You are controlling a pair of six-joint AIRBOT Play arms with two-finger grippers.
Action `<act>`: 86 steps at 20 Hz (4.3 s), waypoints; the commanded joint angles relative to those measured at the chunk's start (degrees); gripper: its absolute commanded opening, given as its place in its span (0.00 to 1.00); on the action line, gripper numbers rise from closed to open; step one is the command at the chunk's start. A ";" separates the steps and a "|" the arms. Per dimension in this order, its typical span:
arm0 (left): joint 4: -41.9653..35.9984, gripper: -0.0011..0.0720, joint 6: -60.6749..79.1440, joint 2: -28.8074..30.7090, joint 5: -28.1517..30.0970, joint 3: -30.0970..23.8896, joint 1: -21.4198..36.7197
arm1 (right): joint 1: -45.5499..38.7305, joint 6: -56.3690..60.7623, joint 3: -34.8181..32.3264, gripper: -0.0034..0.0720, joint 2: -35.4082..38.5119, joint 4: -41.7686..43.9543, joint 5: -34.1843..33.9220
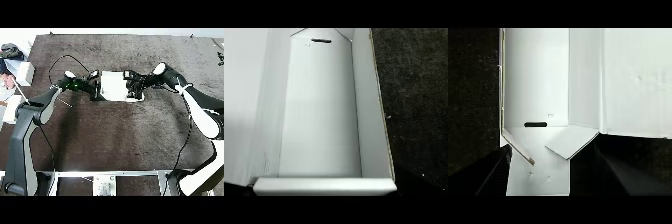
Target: Fold the box and place the chain.
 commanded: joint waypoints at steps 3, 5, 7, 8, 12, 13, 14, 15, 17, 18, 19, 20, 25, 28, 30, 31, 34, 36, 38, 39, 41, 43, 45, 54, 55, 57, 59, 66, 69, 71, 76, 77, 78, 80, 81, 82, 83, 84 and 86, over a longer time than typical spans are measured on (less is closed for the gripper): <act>0.04 0.72 0.09 -0.02 -0.07 -0.02 -0.02 | 0.39 0.04 -0.02 0.68 -0.15 1.01 -1.53; 0.04 0.72 0.09 -0.02 -0.07 -0.02 -0.02 | 0.39 0.04 -0.09 0.59 -0.20 2.12 -0.96; 0.04 0.72 0.09 -0.02 -0.07 -0.02 -0.02 | 0.50 0.00 -0.13 0.59 -0.35 3.45 -0.74; 0.04 0.72 0.09 -0.02 -0.07 -0.02 -0.02 | 0.52 -0.31 -0.13 0.59 -0.63 4.57 -0.70; 0.04 0.72 0.09 -0.02 -0.07 -0.02 -0.02 | 0.52 -3.45 -0.13 0.59 -2.08 8.61 -1.33; 0.04 0.72 0.09 0.00 -0.07 -0.02 -0.02 | 0.52 -3.52 -0.13 0.59 -2.27 9.70 -1.57; 0.04 0.72 0.07 -0.02 -0.07 -0.02 -0.02 | 0.52 -4.57 -0.13 0.59 -2.54 10.80 -1.57; 0.04 0.72 0.09 0.00 -0.07 -0.02 -0.02 | 0.52 -5.88 -0.13 0.59 -2.84 11.89 -1.57; 0.04 0.72 0.09 -0.02 -0.07 -0.02 -0.02 | 0.59 -8.31 -0.13 0.59 -3.39 13.92 -1.60; 0.04 0.72 0.09 0.00 -0.07 -0.02 -0.02 | 0.61 -9.07 -0.13 0.59 -3.56 14.05 -1.60; 0.04 0.72 0.09 0.00 -0.07 -0.02 -0.02 | 0.63 -9.05 -0.13 0.59 -3.61 14.05 -1.57; 0.04 0.72 0.09 -0.02 -0.07 -0.02 -0.02 | 0.61 -9.07 -0.13 0.58 -3.61 14.05 -1.57; 0.04 0.72 0.09 -0.02 -0.09 -0.02 -0.02 | 0.61 -12.26 -0.09 0.49 -3.58 14.75 0.39; 0.04 0.72 0.09 -0.02 -0.07 -0.02 -0.02 | 0.61 -13.51 -0.09 0.49 -3.61 14.67 0.92; 0.04 0.72 0.07 -0.02 -0.09 -0.02 -0.02 | 0.59 -13.33 -0.11 0.49 -3.67 11.91 -0.59; 0.04 0.72 0.09 -0.02 -0.07 -0.02 -0.02 | 0.57 -13.33 -0.11 0.49 -3.72 11.89 -0.76; 0.04 0.72 0.09 -0.02 -0.09 -0.02 -0.02 | 0.57 -13.53 -0.11 0.49 -3.78 11.91 -0.98; 0.07 0.72 0.07 -0.02 -0.09 -0.02 -0.02 | 0.59 -13.64 -0.09 0.52 -3.96 12.44 -1.22; 0.04 0.72 0.07 -0.02 -0.09 -0.02 -0.02 | 0.59 -15.58 -0.09 0.52 -3.96 14.73 -1.36; 0.04 0.72 0.07 -0.02 -0.09 -0.02 -0.02 | 0.59 -16.65 -0.09 0.52 -3.96 16.06 -1.07; 0.04 0.72 0.07 -0.02 -0.11 -0.02 -0.02 | 0.63 -16.94 -0.11 0.52 -3.96 16.39 -0.42; 0.04 0.72 0.07 -0.02 -0.11 -0.02 -0.02 | 0.61 -16.96 -0.13 0.52 -3.96 16.41 -0.02; 0.04 0.72 0.07 -0.02 -0.13 -0.02 -0.02 | 0.61 -16.96 -0.13 0.68 -3.96 16.37 0.11; 0.04 0.72 0.07 -0.02 -0.11 -0.02 -0.02 | 0.59 -15.87 -0.11 0.94 -4.20 13.20 -0.57; 0.04 0.72 0.07 -0.02 -0.13 -0.02 -0.02 | 0.55 -15.85 -0.11 0.94 -4.17 13.20 -0.74; 0.04 0.72 0.07 -0.02 -0.11 -0.02 -0.02 | 0.44 -15.82 -0.11 0.74 -4.02 12.96 -0.63; 0.04 0.72 0.07 -0.02 -0.11 -0.02 -0.02 | 0.39 -13.81 -0.02 0.54 -3.61 11.34 -0.52; 0.04 0.72 0.07 -0.02 -0.11 -0.02 -0.02 | 0.35 -4.17 0.00 0.42 -2.36 5.88 -0.48; 0.04 0.72 0.07 -0.02 -0.11 -0.02 -0.02 | 0.35 11.02 0.00 0.17 1.57 -3.15 -0.35; 0.04 0.72 0.07 -0.02 -0.11 -0.02 -0.02 | -0.11 18.25 0.00 0.17 4.66 -8.35 -0.94; 0.04 0.72 0.09 0.00 -0.07 -0.02 -0.02 | -7.10 50.16 -0.02 0.17 7.93 -9.55 1.14; 0.04 0.72 0.09 -0.02 -0.07 -0.02 -0.02 | -9.01 54.51 -0.09 0.17 7.87 -9.55 3.87; 0.04 0.72 0.09 -0.02 -0.04 -0.02 -0.02 | -10.71 58.21 -0.11 0.17 7.74 -9.29 6.12; 0.04 0.72 0.09 -0.02 -0.04 -0.02 -0.02 | -14.05 62.27 -0.26 0.17 7.54 -7.56 9.90; 0.04 0.72 0.09 -0.02 -0.04 -0.02 -0.02 | -15.61 62.45 -0.28 0.17 7.04 -5.55 11.02; 0.04 0.72 0.09 -0.02 -0.04 -0.02 -0.02 | -17.00 62.66 -0.68 0.17 6.51 -3.30 11.30; 0.04 0.72 0.09 0.00 -0.04 -0.02 -0.02 | -18.34 62.58 -1.79 0.17 6.05 -0.02 10.97; 0.04 0.72 0.09 -0.02 -0.04 -0.02 -0.02 | -19.26 62.60 -3.28 0.17 5.51 1.99 9.94; 0.04 0.72 0.09 -0.02 -0.04 -0.02 -0.02 | -19.82 61.94 -6.34 0.17 4.15 3.61 7.56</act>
